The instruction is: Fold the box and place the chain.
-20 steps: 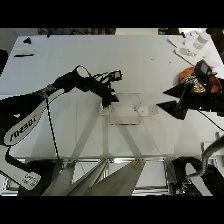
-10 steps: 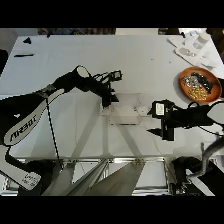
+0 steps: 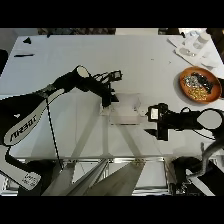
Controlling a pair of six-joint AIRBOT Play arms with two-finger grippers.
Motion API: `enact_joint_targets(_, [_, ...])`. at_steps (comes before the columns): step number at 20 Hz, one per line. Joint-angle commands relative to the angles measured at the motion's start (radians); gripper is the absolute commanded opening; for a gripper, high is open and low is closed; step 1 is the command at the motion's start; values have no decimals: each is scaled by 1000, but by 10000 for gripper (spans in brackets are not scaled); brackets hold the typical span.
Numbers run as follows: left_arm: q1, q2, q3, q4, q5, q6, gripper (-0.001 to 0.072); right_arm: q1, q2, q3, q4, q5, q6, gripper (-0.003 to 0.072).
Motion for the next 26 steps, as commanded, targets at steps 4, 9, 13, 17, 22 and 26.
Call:
enact_joint_targets(4, [-1, -1, 0, 0, 0, 0, 14, -90, -34, -122, 100, -262, -211, 630])
enact_joint_targets(9, [-1, -1, 0, 0, 0, 0, 14, -114, -213, -134, 332, -305, -500, 630])
enact_joint_targets(13, [-1, -1, 0, 0, 0, 0, 14, -114, -327, -134, 333, -312, -551, 630])
enact_joint_targets(17, [-1, -1, 0, 0, 0, 0, 14, -114, -350, -134, 378, -310, -551, 630])
enact_joint_targets(22, [-1, -1, 0, 0, 0, 0, 14, -113, -351, -134, 447, -307, -550, 630])
enact_joint_targets(26, [-1, -1, 0, 0, 0, 0, 14, -113, -353, -134, 453, -303, -550, 630])
